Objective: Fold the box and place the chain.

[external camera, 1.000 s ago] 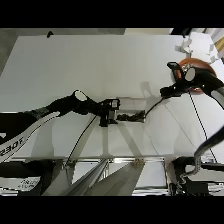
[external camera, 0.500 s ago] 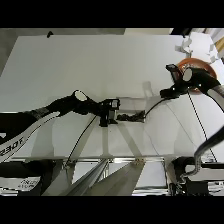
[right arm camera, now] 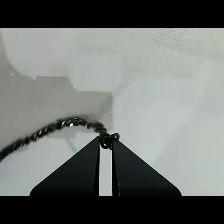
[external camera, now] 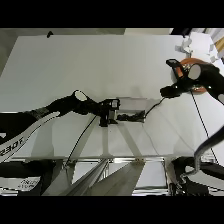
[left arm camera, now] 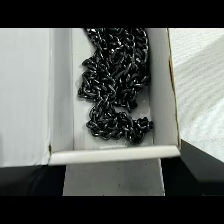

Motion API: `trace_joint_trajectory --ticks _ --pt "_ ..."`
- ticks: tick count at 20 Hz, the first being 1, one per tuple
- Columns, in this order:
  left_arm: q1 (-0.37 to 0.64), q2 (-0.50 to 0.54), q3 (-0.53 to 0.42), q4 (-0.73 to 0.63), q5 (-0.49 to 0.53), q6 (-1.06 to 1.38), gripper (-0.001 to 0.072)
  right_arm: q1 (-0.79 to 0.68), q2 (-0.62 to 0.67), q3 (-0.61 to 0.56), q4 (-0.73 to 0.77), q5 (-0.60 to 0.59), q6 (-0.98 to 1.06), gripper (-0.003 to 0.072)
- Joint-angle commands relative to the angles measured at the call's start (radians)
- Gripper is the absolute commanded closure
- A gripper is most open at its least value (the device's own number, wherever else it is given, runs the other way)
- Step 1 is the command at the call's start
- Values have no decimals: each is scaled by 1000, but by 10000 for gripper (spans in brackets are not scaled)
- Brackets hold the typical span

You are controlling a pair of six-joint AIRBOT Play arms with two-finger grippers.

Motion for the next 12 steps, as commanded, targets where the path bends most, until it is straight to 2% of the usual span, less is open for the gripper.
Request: trace_joint_trajectory --ticks 1,4,6,9,12 --pt "0 0 0 0 0 0 678 16 151 1 113 84 -10 671" --pt "0 0 0 0 0 0 678 94 275 0 258 172 -80 671" --pt "0 0 0 0 0 0 678 175 338 0 294 193 -88 670" --pt "0 0 0 0 0 0 678 314 396 0 331 174 -87 670" --pt "0 0 0 0 0 0 678 459 418 0 381 90 -87 670"
